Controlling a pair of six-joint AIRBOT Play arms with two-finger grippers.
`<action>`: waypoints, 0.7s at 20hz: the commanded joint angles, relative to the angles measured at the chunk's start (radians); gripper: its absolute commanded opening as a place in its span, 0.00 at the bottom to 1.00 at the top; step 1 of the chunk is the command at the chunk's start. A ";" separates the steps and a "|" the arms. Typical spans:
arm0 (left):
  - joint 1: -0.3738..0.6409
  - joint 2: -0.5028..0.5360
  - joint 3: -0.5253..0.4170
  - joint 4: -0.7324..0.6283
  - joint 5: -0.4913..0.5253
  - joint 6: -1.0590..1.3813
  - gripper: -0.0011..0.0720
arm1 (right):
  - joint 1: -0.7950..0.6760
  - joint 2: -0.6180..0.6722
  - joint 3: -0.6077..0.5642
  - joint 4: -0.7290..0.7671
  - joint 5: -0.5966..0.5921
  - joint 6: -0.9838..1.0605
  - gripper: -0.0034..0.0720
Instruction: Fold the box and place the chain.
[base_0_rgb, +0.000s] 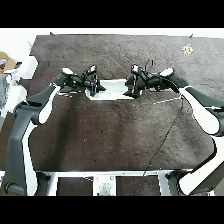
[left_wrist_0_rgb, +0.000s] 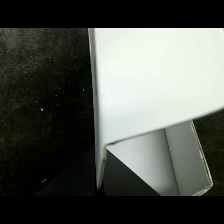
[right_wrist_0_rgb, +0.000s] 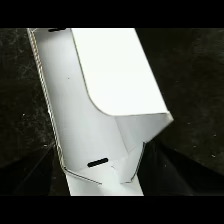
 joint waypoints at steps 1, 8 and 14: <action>0.000 -0.001 0.000 0.000 -0.001 0.000 0.03 | -0.007 -0.071 0.074 -0.003 0.103 0.018 0.94; 0.000 -0.001 0.000 0.000 -0.001 0.000 0.03 | -0.007 -0.169 0.180 0.009 0.203 0.006 0.94; 0.000 -0.001 0.000 0.000 -0.001 0.000 0.03 | 0.011 -0.217 0.191 0.039 0.204 -0.024 0.94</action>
